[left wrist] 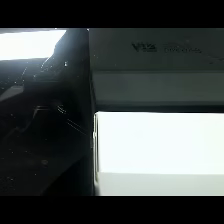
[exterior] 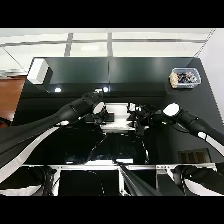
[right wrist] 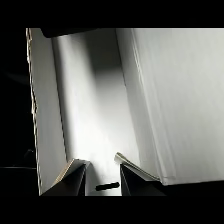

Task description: Fold the box and place the chain.

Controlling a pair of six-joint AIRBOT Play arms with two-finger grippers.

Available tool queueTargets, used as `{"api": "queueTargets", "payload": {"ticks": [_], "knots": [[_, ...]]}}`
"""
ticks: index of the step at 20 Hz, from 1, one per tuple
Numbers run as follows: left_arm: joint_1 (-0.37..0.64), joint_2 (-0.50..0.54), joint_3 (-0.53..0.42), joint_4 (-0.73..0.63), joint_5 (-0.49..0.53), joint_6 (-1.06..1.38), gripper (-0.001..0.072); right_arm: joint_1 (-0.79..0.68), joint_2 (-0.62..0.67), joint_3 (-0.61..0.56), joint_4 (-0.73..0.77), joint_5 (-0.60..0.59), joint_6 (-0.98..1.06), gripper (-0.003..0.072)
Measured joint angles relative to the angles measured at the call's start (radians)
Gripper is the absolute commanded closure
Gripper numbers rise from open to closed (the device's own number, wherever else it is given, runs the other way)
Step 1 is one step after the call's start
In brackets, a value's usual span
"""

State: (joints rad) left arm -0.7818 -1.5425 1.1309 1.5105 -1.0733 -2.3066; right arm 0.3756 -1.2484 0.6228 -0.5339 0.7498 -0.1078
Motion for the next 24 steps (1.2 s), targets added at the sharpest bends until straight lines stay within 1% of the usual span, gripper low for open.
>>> {"api": "queueTargets", "payload": {"ticks": [11,12,13,14,15,16,17,18,19,20,21,22,23,24], "knots": [[0.0,0.0,0.0,-0.002,-0.005,-0.001,0.0682,0.0,-0.027,0.0,0.052,0.005,-0.002,0.045],[0.0,0.0,0.0,-0.002,-0.005,-0.001,0.0682,0.0,-0.029,0.0,0.053,0.005,-0.002,0.0437],[0.0,0.0,0.0,-0.002,-0.007,-0.001,0.0682,0.0,-0.031,0.0,0.055,0.005,-0.002,0.0331],[0.0,0.0,0.0,-0.003,-0.006,-0.001,0.0682,0.0,-0.031,0.0,0.056,0.005,-0.002,0.0325],[0.0,0.0,0.0,-0.003,-0.007,-0.002,0.0682,0.0,-0.032,0.0,0.056,0.005,-0.002,0.0464],[0.0,0.0,0.0,-0.003,-0.008,-0.001,0.0682,0.0,-0.032,0.0,0.056,0.004,-0.002,0.047],[0.0,0.0,0.0,-0.003,-0.007,-0.001,0.0682,0.0,-0.032,0.0,0.056,0.003,-0.003,0.0389],[0.0,0.0,0.0,-0.003,-0.006,-0.002,0.0682,0.0,-0.032,0.0,0.058,0.004,-0.002,0.0242],[0.0,0.0,0.0,-0.003,-0.007,-0.001,0.0682,0.0,-0.032,0.0,0.058,0.003,-0.003,0.0248],[0.0,0.0,0.0,-0.003,-0.007,-0.001,0.0682,0.0,-0.032,0.0,0.058,0.002,-0.002,0.0353],[0.0,0.0,0.0,-0.002,-0.008,-0.002,0.0682,0.0,-0.032,0.0,0.058,0.001,-0.002,0.0503],[0.0,0.0,0.0,-0.001,-0.006,-0.002,0.0682,0.0,-0.032,0.0,0.058,0.002,-0.002,0.0506],[0.0,0.0,0.0,-0.002,-0.005,-0.002,0.0682,0.0,-0.03,0.0,0.058,0.003,-0.002,0.0644],[0.0,0.0,0.0,-0.003,-0.002,-0.002,0.0682,0.0,-0.025,0.0,0.058,0.004,-0.001,0.067]]}}
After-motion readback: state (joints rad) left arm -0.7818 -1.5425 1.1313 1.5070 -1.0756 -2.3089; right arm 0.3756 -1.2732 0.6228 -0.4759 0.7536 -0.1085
